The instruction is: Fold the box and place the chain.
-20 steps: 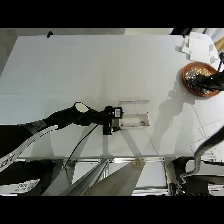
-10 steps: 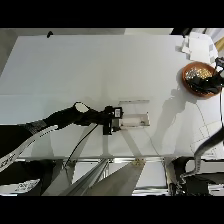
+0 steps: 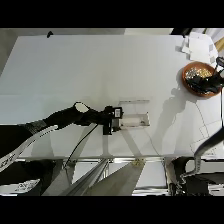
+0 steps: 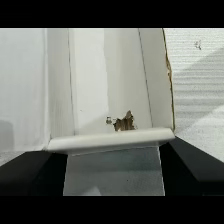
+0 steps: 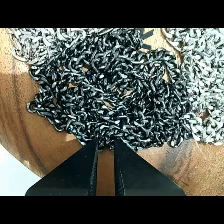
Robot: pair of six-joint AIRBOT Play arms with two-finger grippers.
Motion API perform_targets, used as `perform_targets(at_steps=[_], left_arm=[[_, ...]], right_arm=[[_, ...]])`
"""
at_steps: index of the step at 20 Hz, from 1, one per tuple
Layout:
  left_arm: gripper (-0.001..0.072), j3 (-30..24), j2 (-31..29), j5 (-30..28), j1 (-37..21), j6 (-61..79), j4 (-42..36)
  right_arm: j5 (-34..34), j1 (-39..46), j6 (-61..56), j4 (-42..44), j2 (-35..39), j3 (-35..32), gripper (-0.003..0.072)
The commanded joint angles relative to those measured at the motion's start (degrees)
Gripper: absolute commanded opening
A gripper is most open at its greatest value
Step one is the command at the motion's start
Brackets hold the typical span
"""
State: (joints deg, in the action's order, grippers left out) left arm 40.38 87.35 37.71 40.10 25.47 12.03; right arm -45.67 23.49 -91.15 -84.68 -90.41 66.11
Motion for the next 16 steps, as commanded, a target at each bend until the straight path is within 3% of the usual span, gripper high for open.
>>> perform_targets(at_steps=[1,3,6,9,16], left_arm=[[0.0068,-0.02,0.00,0.00,0.00,0.02,0.02],[0.0068,-0.02,0.00,0.00,0.00,0.02,0.02],[0.0069,-0.02,0.00,0.00,0.00,0.02,0.02],[0.0069,-0.02,0.00,0.00,0.00,0.02,0.02],[0.0068,-0.02,0.00,0.00,0.00,0.02,0.02]], right_arm=[[0.09,0.04,-0.11,-0.15,-0.15,0.07,0.0108],[0.07,0.04,-0.13,-0.13,-0.68,0.07,0.0183],[-0.15,0.02,-0.13,-0.09,-2.19,0.07,0.0176],[-0.98,0.02,-0.09,-0.09,-2.43,0.07,0.0011],[-1.25,0.02,0.20,-0.39,2.86,0.07,0.0011]])
